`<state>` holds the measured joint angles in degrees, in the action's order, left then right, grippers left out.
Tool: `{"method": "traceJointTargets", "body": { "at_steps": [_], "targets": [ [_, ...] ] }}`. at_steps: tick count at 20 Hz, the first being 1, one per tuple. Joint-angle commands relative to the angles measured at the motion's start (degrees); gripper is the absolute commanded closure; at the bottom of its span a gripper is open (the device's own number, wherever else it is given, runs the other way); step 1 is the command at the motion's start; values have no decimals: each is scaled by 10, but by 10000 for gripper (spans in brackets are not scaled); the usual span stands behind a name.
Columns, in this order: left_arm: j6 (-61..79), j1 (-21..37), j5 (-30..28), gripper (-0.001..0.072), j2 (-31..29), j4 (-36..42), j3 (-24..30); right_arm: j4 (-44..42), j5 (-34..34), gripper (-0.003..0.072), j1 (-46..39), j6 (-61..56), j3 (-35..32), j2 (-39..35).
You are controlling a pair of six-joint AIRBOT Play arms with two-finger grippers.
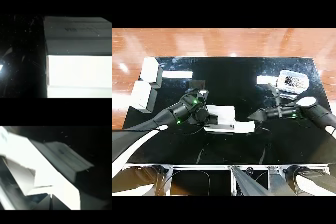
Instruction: Fold the box and place the chain.
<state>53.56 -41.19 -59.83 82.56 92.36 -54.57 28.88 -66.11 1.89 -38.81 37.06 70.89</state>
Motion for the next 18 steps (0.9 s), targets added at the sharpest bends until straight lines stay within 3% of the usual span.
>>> {"method": "traceJointTargets", "body": {
  "at_steps": [1,4,9,14,18],
  "targets": [
    [0,0,0,688,0,-2,0,12,-73,653,-99,-144,1,-1],
    [0,0,-2,688,0,-1,0,112,-43,653,-110,-257,-26,-1],
    [0,0,-2,688,0,-1,0,117,64,653,-4,-310,-63,9],
    [1,-1,-3,688,0,1,0,54,133,653,122,-326,-63,51],
    [1,-1,-3,688,0,1,0,0,138,650,142,-295,-59,51]
  ]
}}
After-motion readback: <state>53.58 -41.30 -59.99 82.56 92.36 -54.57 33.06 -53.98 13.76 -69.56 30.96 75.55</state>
